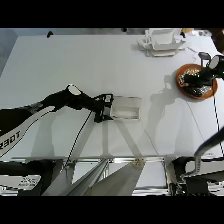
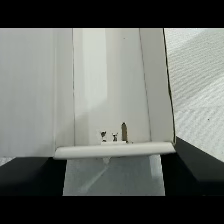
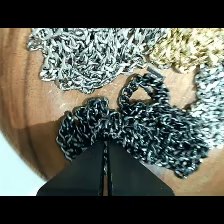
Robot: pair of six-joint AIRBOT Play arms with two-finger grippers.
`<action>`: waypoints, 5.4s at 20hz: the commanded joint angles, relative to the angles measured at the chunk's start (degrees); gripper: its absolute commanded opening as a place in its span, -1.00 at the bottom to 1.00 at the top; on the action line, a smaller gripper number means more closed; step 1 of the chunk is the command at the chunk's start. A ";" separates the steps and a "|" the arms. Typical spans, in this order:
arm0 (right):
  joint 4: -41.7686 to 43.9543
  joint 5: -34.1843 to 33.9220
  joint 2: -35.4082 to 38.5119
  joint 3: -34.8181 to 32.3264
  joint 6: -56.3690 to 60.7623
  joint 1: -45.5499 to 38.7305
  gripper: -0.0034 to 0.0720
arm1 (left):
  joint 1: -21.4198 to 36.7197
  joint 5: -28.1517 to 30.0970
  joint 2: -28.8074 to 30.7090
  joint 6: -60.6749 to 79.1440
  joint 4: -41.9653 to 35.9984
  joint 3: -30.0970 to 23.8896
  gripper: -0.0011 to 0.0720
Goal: Fold the box and place the chain.
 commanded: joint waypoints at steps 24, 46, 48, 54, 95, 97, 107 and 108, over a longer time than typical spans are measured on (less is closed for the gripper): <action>5.29 5.53 17.05 -0.02 -9.29 0.00 -0.86 | 0.07 0.02 0.04 0.02 0.02 0.07 -0.28; 26.34 16.87 44.35 -0.07 -16.28 19.39 -0.86 | 0.07 0.00 0.04 0.02 0.02 0.07 -0.28; 26.29 17.46 44.70 -0.17 -16.31 21.35 -0.86 | 0.07 0.00 0.04 0.02 0.02 0.07 -0.28; 18.36 9.25 43.50 -8.22 -16.11 22.49 -0.86 | 0.07 0.00 0.04 0.02 0.02 0.07 -0.28; 7.61 -10.51 8.48 -19.54 -5.03 22.49 -0.14 | 0.07 0.00 0.04 0.02 0.02 0.07 -0.28; 7.61 -10.51 8.02 -19.54 -5.05 22.49 -0.16 | 0.07 0.00 0.04 0.02 0.02 0.07 -0.28; 7.41 -12.22 7.52 -19.54 -5.35 22.49 -0.86 | 0.07 0.00 0.04 0.02 0.02 0.07 -0.28; 7.43 -11.98 7.54 -19.54 -5.35 22.49 -0.86 | 0.07 0.02 0.04 0.02 0.00 0.07 -0.28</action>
